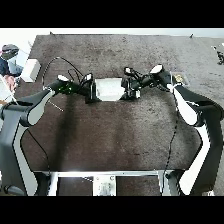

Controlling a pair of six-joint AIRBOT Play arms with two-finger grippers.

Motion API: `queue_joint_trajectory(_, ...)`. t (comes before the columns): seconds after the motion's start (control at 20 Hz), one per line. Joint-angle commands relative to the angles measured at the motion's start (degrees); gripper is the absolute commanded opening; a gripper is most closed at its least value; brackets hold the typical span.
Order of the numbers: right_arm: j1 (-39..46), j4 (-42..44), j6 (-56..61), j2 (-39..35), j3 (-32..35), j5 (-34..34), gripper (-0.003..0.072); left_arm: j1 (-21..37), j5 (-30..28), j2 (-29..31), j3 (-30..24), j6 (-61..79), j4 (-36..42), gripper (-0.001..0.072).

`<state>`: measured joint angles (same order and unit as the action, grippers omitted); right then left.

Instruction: Fold the box and place the chain.

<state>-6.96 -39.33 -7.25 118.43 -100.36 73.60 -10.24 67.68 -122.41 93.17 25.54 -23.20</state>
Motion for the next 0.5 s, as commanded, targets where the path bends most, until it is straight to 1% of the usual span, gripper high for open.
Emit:
queue_joint_trajectory(0.0,0.5,-3.8,4.6,-2.5,-0.1,2.0,0.072,0.0,0.3,0.0,0.0,0.0,-0.1,0.0469)
queue_joint_trajectory(0.1,0.8,-5.9,7.8,-4.6,0.0,2.8,0.0717,0.0,0.3,0.0,0.0,0.0,-0.1,0.0469)
queue_joint_trajectory(0.35,2.7,-3.4,10.6,-10.7,-0.1,3.2,0.0715,0.0,0.3,0.0,0.0,0.0,-0.1,0.0469)
queue_joint_trajectory(0.4,2.8,-2.1,11.7,-11.0,-0.1,3.5,0.067,0.0,0.3,0.0,0.0,0.0,-0.1,0.0469)
queue_joint_trajectory(0.45,2.8,-1.5,12.0,-11.0,0.0,5.0,0.0389,0.0,0.3,0.0,0.0,0.0,-0.1,0.0469)
